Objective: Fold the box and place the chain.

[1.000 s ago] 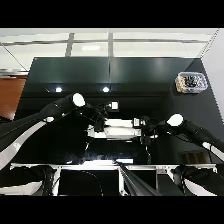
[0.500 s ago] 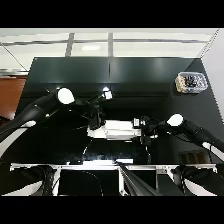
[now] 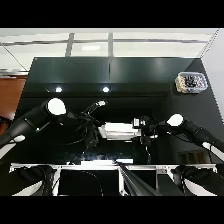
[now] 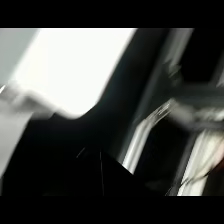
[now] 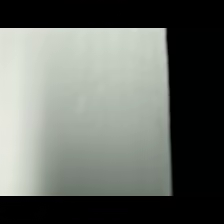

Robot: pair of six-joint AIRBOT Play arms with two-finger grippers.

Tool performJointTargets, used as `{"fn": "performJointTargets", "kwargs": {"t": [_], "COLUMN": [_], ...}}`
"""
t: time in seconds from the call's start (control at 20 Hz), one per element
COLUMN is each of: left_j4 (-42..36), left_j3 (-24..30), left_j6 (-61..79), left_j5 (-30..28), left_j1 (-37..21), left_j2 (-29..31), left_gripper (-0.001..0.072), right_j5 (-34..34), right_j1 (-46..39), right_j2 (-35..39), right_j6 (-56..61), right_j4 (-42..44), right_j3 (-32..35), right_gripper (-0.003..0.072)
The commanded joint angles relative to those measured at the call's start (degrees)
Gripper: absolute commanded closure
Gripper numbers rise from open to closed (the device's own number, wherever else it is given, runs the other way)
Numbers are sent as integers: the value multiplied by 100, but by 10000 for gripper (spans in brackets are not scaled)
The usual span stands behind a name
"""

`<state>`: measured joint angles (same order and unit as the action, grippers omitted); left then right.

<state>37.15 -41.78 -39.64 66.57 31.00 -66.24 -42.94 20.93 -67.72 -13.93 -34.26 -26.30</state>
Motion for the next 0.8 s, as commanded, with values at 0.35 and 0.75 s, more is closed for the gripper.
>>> {"fn": "performJointTargets", "kwargs": {"t": [0.35,0.75], "left_j4": [-3598,-2199], "left_j3": [782,404], "left_j6": [2767,2214], "left_j5": [-3488,-3340], "left_j1": [-118,129], "left_j2": [-328,-1117], "left_gripper": [680,680], "right_j5": [2,2], "right_j1": [2,2], "right_j2": [-4,-4], "right_j6": [2,2], "right_j4": [2,2], "right_j3": [2,2], "right_gripper": [259,259]}}
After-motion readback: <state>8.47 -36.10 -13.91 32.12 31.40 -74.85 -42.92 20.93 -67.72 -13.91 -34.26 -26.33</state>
